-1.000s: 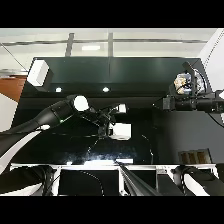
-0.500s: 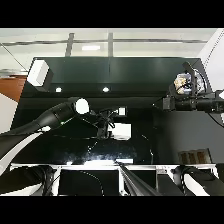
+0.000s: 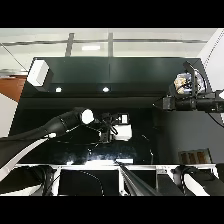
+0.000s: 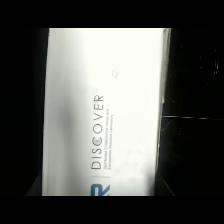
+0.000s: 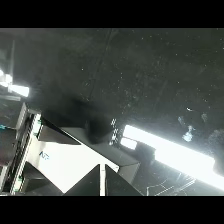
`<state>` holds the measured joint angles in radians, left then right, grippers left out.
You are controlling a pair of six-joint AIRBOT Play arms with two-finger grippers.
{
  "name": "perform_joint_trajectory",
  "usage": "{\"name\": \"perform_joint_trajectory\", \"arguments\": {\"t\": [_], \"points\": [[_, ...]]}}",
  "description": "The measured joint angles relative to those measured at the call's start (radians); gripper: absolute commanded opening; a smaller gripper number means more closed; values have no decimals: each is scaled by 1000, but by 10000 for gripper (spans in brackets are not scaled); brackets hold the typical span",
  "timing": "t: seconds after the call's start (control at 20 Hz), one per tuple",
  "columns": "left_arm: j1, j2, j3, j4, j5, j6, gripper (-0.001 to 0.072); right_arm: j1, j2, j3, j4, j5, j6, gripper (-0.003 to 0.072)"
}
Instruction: Fold the box and place the chain.
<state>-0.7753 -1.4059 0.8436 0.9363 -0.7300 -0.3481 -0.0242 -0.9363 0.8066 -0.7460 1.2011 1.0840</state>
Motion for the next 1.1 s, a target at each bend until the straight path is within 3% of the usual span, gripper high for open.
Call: {"name": "perform_joint_trajectory", "arguments": {"t": [0.2,0.4,0.65,0.85,1.1], "points": [[58,35,-3,60,-38,-61,282,0,0,0,0,0,0,49],[234,100,-3,207,-102,-245,284,0,0,0,0,0,0,49],[627,156,5,395,-170,-441,292,0,0,0,0,-1,0,49],[964,148,56,462,-168,-538,292,0,0,0,0,-2,0,49],[1208,53,176,480,-146,-589,292,0,0,0,0,-14,3,49]]}}
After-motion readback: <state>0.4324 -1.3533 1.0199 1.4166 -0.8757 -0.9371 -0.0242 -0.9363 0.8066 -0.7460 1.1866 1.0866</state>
